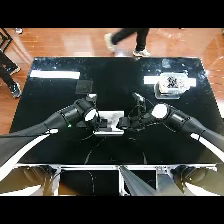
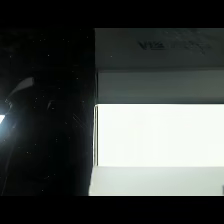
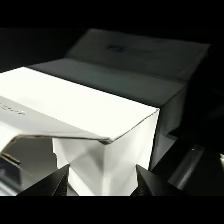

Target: Fold the box and place the chain.

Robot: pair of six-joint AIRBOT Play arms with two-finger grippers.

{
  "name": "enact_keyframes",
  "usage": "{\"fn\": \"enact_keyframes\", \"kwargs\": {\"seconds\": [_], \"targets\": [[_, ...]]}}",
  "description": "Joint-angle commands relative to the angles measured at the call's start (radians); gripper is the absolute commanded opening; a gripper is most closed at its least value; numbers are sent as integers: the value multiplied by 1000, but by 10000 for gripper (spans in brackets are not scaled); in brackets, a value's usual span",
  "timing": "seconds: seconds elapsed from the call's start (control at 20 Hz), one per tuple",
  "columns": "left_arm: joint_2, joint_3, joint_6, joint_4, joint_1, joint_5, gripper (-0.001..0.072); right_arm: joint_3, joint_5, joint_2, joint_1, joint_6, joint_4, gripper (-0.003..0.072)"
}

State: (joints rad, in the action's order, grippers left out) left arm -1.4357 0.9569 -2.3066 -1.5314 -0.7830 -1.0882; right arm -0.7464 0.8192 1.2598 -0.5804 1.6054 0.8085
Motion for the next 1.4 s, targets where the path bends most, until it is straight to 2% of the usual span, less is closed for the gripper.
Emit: {"fn": "enact_keyframes", "kwargs": {"seconds": [0.0, 0.35, 0.7, 0.75, 0.8, 0.95, 1.35], "targets": [[0, 0, 3, -1, 0, 3, 26, -38, -14, 1, -38, 149, 145, 461], [0, 0, 3, -1, 0, 5, 26, -73, 50, 4, -101, 348, 374, 461], [0, 0, 4, -1, 0, 5, 26, -130, 82, 76, -147, 411, 413, 454], [0, 0, 4, -1, 0, 5, 26, -143, 89, 83, -151, 426, 426, 380], [0, 0, 4, -1, 0, 5, 26, -156, 99, 88, -151, 440, 442, 352], [0, 0, 4, 0, 0, 5, 26, -187, 154, 104, -151, 517, 506, 335], [0, 0, 4, 0, 0, 5, 26, -287, 211, 188, -184, 587, 583, 297]]}}
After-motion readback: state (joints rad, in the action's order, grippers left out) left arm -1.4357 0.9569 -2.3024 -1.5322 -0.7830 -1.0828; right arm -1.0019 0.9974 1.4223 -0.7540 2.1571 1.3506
